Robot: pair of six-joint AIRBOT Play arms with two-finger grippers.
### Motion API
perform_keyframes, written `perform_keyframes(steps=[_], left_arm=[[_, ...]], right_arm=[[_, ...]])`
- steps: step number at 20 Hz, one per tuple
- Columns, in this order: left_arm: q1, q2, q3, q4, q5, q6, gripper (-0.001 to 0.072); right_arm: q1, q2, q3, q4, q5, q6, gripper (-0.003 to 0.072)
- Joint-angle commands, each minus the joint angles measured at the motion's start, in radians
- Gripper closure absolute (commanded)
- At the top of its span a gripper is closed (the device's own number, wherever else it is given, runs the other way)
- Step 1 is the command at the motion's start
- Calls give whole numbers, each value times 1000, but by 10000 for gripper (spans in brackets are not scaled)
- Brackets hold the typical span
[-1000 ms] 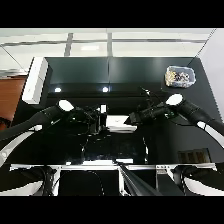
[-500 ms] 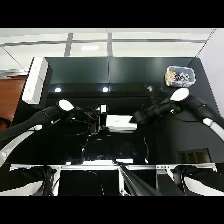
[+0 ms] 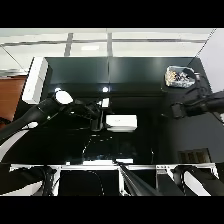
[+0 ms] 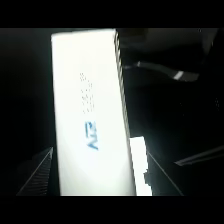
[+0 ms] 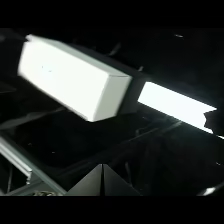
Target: Fold the box and place the chain.
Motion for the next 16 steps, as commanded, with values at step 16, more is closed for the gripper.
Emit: perform_keyframes(steps=[16], left_arm=[[-105, -214, 180, 43, 72, -431, -8]], right_arm=[[-75, 36, 2, -61, -56, 41, 670]])
